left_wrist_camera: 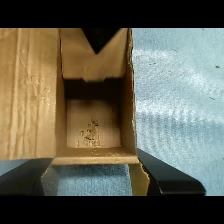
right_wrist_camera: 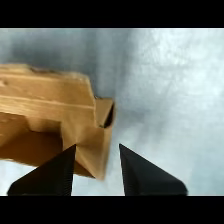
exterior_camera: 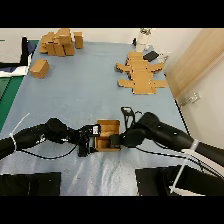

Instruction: Fold the box.

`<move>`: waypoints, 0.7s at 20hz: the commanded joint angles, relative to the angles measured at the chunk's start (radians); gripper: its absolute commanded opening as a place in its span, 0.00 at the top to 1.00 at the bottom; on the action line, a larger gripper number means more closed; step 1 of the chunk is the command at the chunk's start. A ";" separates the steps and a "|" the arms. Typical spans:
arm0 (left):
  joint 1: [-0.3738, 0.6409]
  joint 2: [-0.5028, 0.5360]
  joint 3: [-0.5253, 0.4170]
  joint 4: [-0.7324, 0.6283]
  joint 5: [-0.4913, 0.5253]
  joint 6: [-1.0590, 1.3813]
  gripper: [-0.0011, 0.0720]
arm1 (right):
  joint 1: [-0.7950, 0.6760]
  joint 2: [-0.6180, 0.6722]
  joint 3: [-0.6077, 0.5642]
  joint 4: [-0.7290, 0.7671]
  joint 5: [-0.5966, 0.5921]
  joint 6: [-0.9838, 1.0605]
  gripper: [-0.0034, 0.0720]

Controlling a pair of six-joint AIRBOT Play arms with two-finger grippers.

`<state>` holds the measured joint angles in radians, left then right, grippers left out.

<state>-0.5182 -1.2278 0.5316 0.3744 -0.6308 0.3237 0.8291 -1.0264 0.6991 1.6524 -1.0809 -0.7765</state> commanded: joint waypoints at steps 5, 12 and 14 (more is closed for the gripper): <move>0.000 0.000 0.000 0.000 0.000 0.000 0.28 | 0.138 -0.233 0.172 -0.138 -0.159 0.207 0.43; 0.000 0.000 0.000 0.000 0.000 0.000 0.28 | 0.139 -0.245 0.189 -0.173 -0.167 0.231 0.95; 0.000 0.000 0.000 0.000 0.000 0.000 0.28 | 0.139 -0.245 0.189 -0.172 -0.166 0.229 0.95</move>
